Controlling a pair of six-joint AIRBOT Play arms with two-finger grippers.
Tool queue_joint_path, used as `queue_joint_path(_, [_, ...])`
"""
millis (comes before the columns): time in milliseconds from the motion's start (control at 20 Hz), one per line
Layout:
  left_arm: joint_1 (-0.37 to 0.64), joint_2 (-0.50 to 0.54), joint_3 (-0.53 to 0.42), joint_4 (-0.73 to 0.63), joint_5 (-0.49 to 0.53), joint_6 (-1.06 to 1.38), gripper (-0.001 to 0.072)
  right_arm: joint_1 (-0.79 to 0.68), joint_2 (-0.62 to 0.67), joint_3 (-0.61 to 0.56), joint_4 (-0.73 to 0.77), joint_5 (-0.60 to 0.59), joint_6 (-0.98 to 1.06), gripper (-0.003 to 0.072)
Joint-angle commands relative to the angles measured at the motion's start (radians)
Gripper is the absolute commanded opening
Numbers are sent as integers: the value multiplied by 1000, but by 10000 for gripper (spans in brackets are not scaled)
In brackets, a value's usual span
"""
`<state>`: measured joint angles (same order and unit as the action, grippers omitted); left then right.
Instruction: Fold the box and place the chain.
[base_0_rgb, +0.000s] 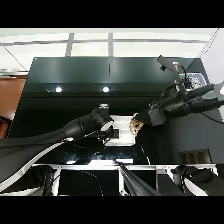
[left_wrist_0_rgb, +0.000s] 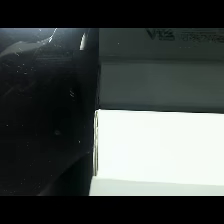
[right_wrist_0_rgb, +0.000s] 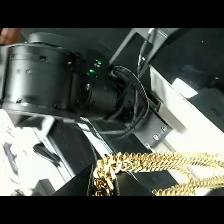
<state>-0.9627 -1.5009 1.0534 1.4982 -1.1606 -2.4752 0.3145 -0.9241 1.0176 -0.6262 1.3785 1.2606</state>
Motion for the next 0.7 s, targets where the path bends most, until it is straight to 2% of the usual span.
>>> queue_joint_path(0, [0, 0, 0, 0, 0, 0, 28, 5, -1, -54, 125, -91, -50, 10])
queue_joint_path(100, [0, 0, 0, 0, 0, 0, 28, -8, -1, -50, 169, -109, -66, 11])
queue_joint_path(350, [0, 0, 0, 0, 0, 0, 28, -68, -1, -50, 203, -58, -66, 12])
queue_joint_path(650, [0, 0, 0, 0, 0, 0, 28, -25, -2, -51, 199, -72, -64, 12])
